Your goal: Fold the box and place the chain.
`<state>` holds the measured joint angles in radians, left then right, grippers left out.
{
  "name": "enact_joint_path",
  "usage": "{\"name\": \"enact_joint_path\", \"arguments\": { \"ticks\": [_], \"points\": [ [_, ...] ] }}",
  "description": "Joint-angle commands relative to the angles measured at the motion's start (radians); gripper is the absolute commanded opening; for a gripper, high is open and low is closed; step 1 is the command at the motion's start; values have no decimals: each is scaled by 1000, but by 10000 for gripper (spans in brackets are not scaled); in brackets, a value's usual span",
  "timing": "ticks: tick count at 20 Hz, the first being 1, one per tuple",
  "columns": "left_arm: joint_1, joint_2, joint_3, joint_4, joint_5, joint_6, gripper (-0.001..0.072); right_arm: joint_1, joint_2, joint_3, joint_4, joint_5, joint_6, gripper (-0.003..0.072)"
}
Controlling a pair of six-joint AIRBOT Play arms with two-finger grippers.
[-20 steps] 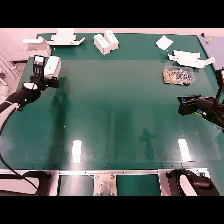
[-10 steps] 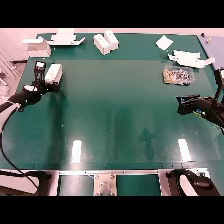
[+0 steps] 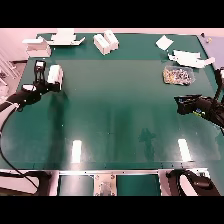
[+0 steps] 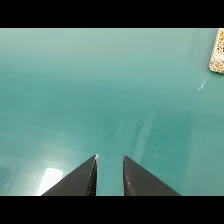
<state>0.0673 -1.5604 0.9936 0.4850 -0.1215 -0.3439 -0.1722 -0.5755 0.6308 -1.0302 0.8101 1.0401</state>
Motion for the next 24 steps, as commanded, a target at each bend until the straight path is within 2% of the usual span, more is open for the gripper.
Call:
{"name": "enact_joint_path", "arguments": {
  "ticks": [1,3,6,9,11,12,13,14,15,16,18,19,21,24],
  "points": [
    [0,68,0,3,-44,0,715,0,0,0,2,0,0,228],
    [0,122,0,11,-47,0,715,0,0,0,2,0,0,229],
    [1,193,0,13,-49,0,714,0,1,0,2,1,0,312],
    [23,239,-2,39,-125,-81,713,0,1,1,2,1,23,312],
    [44,261,-2,94,-227,-165,713,0,2,1,3,2,34,309],
    [45,279,-2,125,-281,-195,712,0,7,1,9,2,34,269],
    [44,304,-2,167,-330,-202,687,0,17,1,22,2,34,145],
    [45,335,-2,194,-398,-201,443,0,30,1,43,1,34,8],
    [44,366,-2,213,-462,-197,146,0,49,1,53,0,34,4],
    [44,399,-2,219,-526,-189,22,0,67,1,59,-3,34,4],
    [44,455,-3,217,-583,-191,19,0,111,1,67,-11,34,4],
    [44,491,-13,207,-574,-191,19,0,132,1,66,-13,34,4],
    [44,592,-52,180,-513,-189,18,0,177,1,65,-18,34,3],
    [44,785,-175,154,-429,-186,18,0,226,-2,65,-18,34,3]
  ]
}}
